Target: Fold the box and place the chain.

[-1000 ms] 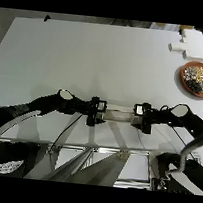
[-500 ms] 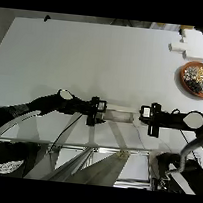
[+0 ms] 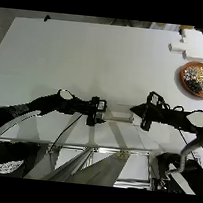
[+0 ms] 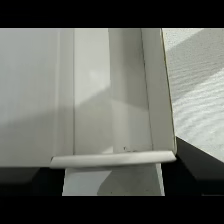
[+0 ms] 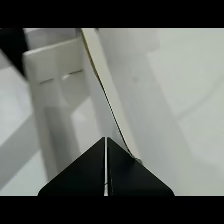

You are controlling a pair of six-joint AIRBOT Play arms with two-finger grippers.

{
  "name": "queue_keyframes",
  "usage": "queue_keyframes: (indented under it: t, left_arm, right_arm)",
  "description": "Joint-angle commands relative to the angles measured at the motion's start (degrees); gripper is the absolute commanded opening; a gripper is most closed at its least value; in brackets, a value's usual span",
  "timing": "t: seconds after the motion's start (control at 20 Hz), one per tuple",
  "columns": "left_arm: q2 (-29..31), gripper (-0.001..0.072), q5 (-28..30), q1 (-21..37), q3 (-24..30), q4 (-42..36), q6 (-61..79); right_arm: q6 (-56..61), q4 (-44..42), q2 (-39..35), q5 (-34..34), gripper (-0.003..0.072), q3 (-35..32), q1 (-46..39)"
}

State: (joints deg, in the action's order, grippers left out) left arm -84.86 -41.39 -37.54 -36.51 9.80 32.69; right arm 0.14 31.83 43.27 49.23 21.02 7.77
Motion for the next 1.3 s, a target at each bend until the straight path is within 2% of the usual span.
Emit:
queue_keyframes:
  t: [0.0,0.35,0.5,0.75,0.9,1.1,1.25]
  left_arm:
    - [0.0,0.0134,0.0,0.0,0.0,0.1,0.1]
    - [0.0,0.0134,0.0,0.0,0.0,0.1,0.1]
    - [0.0,0.0134,0.0,0.0,0.0,0.1,0.1]
    - [0.0,0.0134,0.0,0.0,0.0,0.1,0.1]
    - [0.0,0.0134,0.0,0.0,0.0,0.1,0.1]
    - [0.0,0.0134,0.0,0.0,0.0,0.1,0.1]
    - [0.0,0.0134,0.0,0.0,0.0,0.1,0.1]
  right_arm:
    - [4.1,-4.3,4.1,-11.7,0.0016,0.0,0.0]
    - [12.4,1.2,16.9,-12.1,0.0016,0.0,0.0]
    - [12.5,1.1,16.8,-10.2,0.0016,0.5,0.0]
    - [12.5,3.0,11.8,0.1,0.0016,5.1,0.0]
    - [12.5,11.7,8.1,2.0,0.0016,5.6,0.0]
    - [12.4,32.4,6.7,6.8,0.0016,5.6,0.0]
    - [8.9,35.8,6.8,9.4,0.0015,5.6,0.0]
